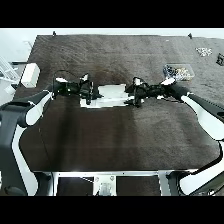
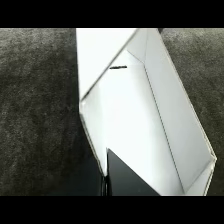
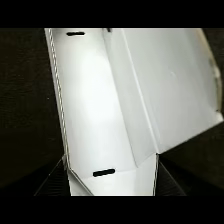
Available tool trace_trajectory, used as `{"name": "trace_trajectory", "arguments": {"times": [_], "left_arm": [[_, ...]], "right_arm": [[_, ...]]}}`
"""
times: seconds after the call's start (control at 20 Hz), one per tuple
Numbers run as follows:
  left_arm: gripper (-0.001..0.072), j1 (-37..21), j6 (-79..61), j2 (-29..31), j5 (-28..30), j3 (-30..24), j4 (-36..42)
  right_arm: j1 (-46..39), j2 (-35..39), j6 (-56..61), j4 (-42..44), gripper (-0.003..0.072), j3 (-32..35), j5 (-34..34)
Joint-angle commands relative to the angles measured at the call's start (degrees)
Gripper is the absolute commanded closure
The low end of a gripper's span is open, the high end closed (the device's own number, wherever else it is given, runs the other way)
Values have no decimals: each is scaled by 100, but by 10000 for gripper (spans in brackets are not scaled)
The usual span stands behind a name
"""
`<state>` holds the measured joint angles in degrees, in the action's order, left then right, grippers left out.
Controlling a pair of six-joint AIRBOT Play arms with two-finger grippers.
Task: Fold the box and place the chain.
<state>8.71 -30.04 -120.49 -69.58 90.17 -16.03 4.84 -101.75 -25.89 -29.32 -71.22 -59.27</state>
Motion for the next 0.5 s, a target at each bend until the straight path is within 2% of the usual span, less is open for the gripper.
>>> {"name": "trace_trajectory", "arguments": {"times": [0.0, 0.45], "left_arm": [[688, 2, 0, 2, 7, 2, -7], [688, 2, 0, 2, 7, 2, -4]], "right_arm": [[-13, -223, -28, -90, 68, -197, -498], [15, -706, -234, 17, 63, -649, -949]]}}
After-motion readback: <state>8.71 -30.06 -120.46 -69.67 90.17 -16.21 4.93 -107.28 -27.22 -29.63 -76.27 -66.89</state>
